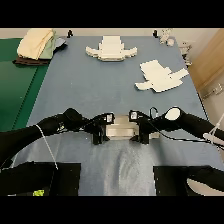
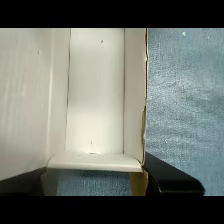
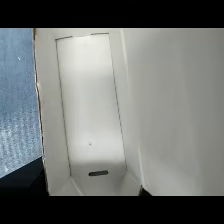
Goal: Fold the box.
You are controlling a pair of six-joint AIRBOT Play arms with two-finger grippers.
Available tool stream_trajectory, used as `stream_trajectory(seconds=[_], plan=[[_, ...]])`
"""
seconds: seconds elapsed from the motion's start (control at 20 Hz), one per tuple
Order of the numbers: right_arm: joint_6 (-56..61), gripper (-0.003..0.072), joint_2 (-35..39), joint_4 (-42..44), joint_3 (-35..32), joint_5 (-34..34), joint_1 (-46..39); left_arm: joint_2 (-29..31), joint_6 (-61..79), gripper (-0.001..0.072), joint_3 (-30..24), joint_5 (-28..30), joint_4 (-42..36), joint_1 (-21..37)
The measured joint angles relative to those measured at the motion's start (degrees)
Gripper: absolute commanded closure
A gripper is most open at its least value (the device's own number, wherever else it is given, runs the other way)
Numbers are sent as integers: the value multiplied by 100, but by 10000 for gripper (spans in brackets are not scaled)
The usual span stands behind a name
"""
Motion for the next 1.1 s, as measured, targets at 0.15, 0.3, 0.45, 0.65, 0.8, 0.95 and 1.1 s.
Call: stream_trajectory(seconds=[0.15,0.3,0.45,0.65,0.8,0.95,1.1], plan=[[586,-34,262,-516,0,7,0,0,2,250,0,0,-2,0],[1322,-34,562,-1093,-2,125,0,0,2,250,0,0,0,0],[2024,-34,935,-1497,-2,332,-2,0,2,251,0,0,0,0],[3412,-22,1615,-2035,70,586,0,0,4,251,0,0,0,0],[5018,677,2109,-2151,319,688,-2,0,4,250,0,0,0,0],[6616,683,2404,-1963,640,802,-2,0,4,251,0,0,0,0],[7388,683,2514,-1626,844,872,-2,0,4,251,0,0,0,0]])
